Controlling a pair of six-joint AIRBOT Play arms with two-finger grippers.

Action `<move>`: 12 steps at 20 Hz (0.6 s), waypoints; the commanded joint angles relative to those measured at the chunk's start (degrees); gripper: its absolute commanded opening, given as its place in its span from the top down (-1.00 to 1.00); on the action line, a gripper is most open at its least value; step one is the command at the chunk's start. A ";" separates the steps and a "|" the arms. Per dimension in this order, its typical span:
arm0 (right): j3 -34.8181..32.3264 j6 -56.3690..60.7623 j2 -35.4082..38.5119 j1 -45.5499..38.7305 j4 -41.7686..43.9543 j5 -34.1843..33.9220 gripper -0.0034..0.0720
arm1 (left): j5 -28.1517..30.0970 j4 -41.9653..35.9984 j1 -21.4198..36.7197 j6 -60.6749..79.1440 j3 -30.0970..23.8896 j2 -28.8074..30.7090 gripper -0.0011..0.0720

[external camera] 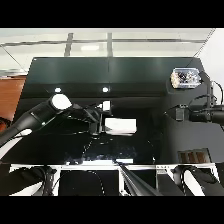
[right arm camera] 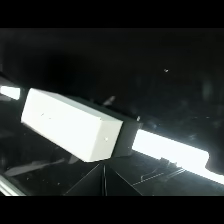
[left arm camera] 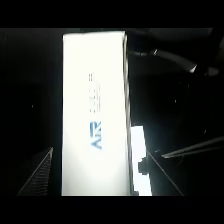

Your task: Fold the box and place the chain.

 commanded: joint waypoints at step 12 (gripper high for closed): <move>0.04 -0.13 0.20 -0.28 -0.39 -1.86 0.87 | 0.15 -6.27 -4.52 -10.27 7.48 -13.29 -0.97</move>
